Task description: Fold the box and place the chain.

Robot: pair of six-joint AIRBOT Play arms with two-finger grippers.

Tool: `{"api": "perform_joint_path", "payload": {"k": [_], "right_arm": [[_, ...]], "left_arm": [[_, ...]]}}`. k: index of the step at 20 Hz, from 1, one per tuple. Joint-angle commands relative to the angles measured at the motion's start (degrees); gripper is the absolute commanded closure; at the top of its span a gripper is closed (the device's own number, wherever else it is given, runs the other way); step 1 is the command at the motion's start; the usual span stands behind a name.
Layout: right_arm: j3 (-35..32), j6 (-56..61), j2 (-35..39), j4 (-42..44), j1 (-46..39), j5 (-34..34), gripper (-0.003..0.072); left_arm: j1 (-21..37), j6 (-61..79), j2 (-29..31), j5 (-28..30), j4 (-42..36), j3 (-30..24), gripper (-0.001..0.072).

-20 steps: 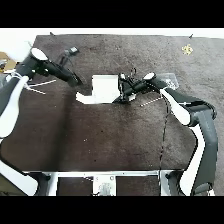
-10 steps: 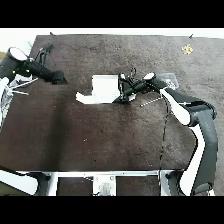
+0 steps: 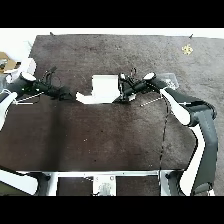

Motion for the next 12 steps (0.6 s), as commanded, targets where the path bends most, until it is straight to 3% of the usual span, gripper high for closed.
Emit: {"api": "perform_joint_path", "payload": {"k": [1, 12], "right_arm": [[0.1, 0.0, 0.0, 0.0, 0.0, 0.0, 0.0248], [0.1, 0.0, 0.0, 0.0, 0.0, 0.0, 0.0248]], "left_arm": [[0.1, 1.5, -0.8, 1.4, -2.9, -1.2, 0.0702], [0.0, 9.2, -7.5, -2.6, -20.0, -1.1, 0.0701]]}}
